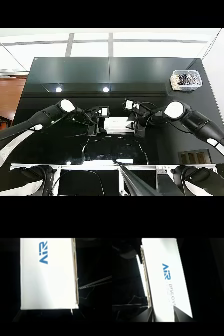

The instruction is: Fold the box and place the chain.

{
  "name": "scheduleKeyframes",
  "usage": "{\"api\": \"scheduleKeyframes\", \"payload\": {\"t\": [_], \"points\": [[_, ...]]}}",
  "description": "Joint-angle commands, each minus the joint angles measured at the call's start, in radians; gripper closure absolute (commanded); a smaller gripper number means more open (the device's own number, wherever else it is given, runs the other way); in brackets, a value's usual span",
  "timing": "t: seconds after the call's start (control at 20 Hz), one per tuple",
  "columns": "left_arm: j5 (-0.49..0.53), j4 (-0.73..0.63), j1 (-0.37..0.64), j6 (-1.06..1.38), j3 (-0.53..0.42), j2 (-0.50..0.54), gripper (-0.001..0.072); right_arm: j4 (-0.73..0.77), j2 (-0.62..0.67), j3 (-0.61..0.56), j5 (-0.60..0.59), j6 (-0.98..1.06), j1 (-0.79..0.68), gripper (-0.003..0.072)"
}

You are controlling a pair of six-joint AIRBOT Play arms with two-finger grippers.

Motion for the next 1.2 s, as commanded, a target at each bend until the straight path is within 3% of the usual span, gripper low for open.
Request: {"api": "scheduleKeyframes", "payload": {"t": [0.0, 0.5, 1.15], "points": [[0.005, 0.002, 0.000, -0.001, 0.001, 0.000, 0.0362, -0.004, 0.002, 0.001, 0.001, 0.013, 0.002, 0.0362], [0.005, 0.002, 0.000, -0.001, 0.001, 0.000, 0.0362, -0.090, 0.008, 0.006, 0.056, 0.116, 0.002, 0.0382], [0.005, 0.002, 0.000, -0.001, 0.001, 0.000, 0.0362, -0.078, -0.002, 0.029, 0.073, 0.194, -0.003, 0.0381]]}}
